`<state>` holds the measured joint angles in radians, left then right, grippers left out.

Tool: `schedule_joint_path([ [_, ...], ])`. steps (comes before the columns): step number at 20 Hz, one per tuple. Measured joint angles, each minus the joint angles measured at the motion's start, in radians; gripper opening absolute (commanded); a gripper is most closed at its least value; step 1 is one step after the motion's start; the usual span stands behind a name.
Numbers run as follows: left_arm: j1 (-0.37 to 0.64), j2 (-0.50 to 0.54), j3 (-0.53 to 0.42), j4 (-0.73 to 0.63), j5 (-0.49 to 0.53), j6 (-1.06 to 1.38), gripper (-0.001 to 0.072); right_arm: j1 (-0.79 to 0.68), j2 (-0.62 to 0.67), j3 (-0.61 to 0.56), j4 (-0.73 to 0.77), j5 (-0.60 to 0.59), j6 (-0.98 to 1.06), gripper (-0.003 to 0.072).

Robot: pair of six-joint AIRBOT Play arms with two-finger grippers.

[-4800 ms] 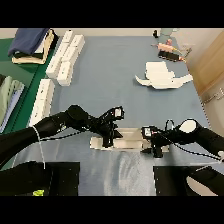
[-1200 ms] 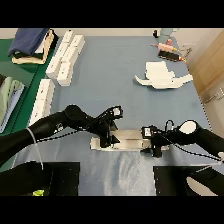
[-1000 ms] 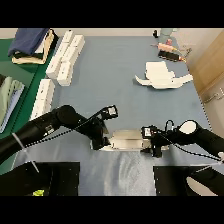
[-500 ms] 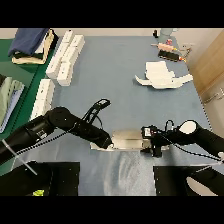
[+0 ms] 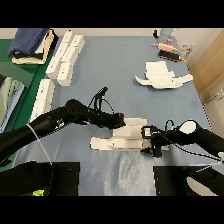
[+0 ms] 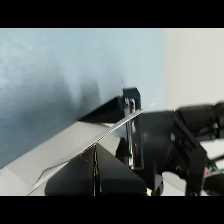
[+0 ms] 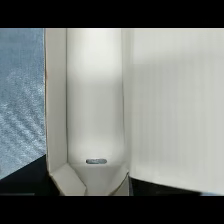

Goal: Fold the box.

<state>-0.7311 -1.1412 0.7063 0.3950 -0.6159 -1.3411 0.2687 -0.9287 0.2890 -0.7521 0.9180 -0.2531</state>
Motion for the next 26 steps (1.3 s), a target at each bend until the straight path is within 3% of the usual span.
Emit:
schedule_joint_path([
  [8, 0.026, -0.117, 0.003, 0.151, -0.03, -0.197, 0.0016, 0.0, -0.001, 0.0, 0.001, -0.001, -0.002, 0.0452],
  [18, 0.028, -0.136, 0.008, 0.221, -0.041, -0.218, 0.0016, 0.0, -0.001, 0.0, 0.001, -0.002, -0.002, 0.0452],
  [22, 0.044, -0.077, 0.043, 0.231, -0.044, -0.116, 0.0016, 0.0, 0.0, 0.0, 0.0, -0.002, -0.003, 0.0452],
  [26, 0.112, 0.084, 0.061, 0.323, -0.084, -0.057, 0.0016, 0.0, 0.0, 0.0, -0.001, -0.001, -0.003, 0.0453],
])
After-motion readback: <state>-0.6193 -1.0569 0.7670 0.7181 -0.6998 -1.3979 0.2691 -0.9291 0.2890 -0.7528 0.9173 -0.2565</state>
